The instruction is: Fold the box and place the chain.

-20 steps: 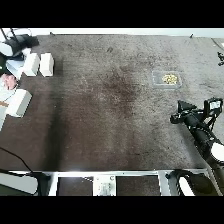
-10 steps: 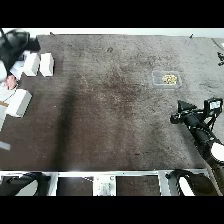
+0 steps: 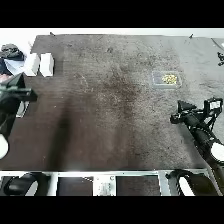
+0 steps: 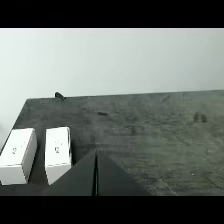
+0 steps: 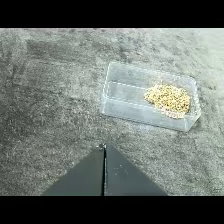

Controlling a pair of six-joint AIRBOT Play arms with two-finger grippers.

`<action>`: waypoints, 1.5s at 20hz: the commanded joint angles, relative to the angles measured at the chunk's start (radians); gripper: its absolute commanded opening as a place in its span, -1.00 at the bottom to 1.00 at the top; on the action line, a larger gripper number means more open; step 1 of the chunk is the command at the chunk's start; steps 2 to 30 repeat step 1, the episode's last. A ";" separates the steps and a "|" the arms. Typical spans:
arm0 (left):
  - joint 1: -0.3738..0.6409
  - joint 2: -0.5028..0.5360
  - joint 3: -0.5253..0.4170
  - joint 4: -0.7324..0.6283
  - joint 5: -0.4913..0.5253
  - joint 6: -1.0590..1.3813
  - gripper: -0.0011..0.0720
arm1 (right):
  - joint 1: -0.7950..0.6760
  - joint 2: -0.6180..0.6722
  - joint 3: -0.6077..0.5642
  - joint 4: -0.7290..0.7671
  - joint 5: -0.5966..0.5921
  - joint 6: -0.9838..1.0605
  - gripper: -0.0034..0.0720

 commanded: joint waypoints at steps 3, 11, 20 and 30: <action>-0.002 0.201 -0.111 0.002 -0.041 0.000 -0.94 | 0.001 0.000 0.000 0.000 0.000 0.000 -0.89; -0.002 0.201 -0.111 0.002 -0.041 0.000 -0.94 | 0.001 0.000 0.000 0.000 0.000 0.000 -0.89; -0.002 0.201 -0.111 0.002 -0.041 0.000 -0.94 | 0.001 0.000 0.000 0.000 0.000 0.000 -0.89; -0.002 0.201 -0.111 0.002 -0.041 0.000 -0.94 | 0.001 0.000 0.000 0.000 0.000 0.000 -0.89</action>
